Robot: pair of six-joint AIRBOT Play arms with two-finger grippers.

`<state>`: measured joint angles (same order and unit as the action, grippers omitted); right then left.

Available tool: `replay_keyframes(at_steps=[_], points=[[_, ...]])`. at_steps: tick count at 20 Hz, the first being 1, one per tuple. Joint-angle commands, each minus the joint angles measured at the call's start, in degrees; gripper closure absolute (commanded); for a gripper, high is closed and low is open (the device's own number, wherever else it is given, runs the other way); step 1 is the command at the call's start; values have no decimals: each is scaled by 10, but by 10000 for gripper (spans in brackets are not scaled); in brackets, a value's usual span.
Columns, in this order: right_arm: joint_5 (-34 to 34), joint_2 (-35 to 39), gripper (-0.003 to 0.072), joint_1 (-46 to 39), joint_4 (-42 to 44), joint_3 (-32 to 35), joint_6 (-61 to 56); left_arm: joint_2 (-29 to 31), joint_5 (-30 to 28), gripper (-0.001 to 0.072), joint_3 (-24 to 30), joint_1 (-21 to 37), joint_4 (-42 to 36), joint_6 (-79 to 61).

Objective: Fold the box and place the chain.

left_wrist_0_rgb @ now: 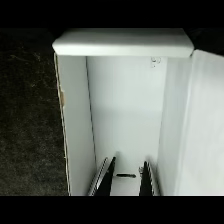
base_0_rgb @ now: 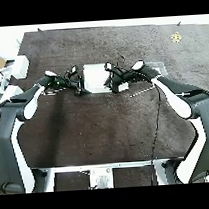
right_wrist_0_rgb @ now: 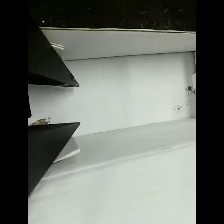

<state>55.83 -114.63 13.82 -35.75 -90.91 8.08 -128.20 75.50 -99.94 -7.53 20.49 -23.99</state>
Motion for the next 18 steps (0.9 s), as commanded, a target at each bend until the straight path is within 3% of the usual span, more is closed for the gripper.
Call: replay_keyframes(at_steps=[1,2,3,4,8,10,12,13,17,18], points=[[-6,-1,400,3,2,0,2,0,0,186,0,0,0,0],[-6,-1,397,3,0,0,1,0,0,186,0,0,0,0],[-6,-1,165,2,0,0,1,0,0,186,0,0,0,0],[-6,-1,25,2,-2,0,1,0,0,186,0,0,0,0],[-6,2,25,0,-29,0,-3,0,0,186,0,0,0,0],[-6,8,174,0,-48,-1,-7,0,0,186,0,0,0,0],[-7,24,387,-2,-91,-4,-53,0,0,186,0,0,0,0],[-7,35,430,-3,-117,-4,-85,0,0,186,0,0,0,0],[-5,98,438,-16,-238,-4,-290,0,0,186,0,0,0,0],[1,114,653,-21,-261,-4,-341,0,0,186,0,0,0,0]])
